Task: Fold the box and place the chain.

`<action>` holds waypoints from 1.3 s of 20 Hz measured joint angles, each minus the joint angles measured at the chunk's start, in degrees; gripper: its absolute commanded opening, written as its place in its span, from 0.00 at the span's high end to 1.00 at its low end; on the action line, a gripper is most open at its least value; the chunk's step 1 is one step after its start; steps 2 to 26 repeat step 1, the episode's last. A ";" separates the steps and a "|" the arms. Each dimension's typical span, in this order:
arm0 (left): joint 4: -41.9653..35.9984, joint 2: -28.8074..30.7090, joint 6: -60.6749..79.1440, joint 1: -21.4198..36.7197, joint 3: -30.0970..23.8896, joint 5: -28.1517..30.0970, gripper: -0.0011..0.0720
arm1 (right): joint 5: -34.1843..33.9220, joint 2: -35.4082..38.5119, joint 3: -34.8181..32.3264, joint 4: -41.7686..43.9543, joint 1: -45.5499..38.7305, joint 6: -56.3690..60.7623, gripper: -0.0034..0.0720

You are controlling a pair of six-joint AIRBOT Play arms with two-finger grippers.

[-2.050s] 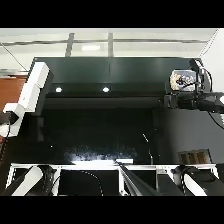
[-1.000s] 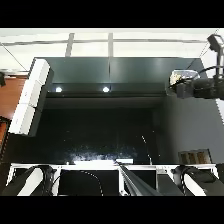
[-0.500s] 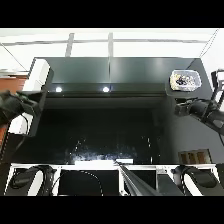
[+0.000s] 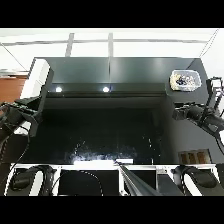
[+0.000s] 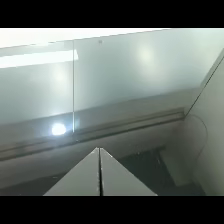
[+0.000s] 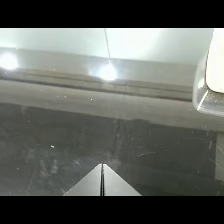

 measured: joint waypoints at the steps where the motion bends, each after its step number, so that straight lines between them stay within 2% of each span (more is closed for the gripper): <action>1: -0.02 0.15 0.00 0.00 -0.09 0.22 0.94 | -0.04 0.02 -0.04 0.00 0.00 0.00 0.93; 26: -0.02 0.15 0.00 0.00 -0.09 0.22 0.94 | -0.04 0.02 -0.04 0.00 0.00 0.00 0.93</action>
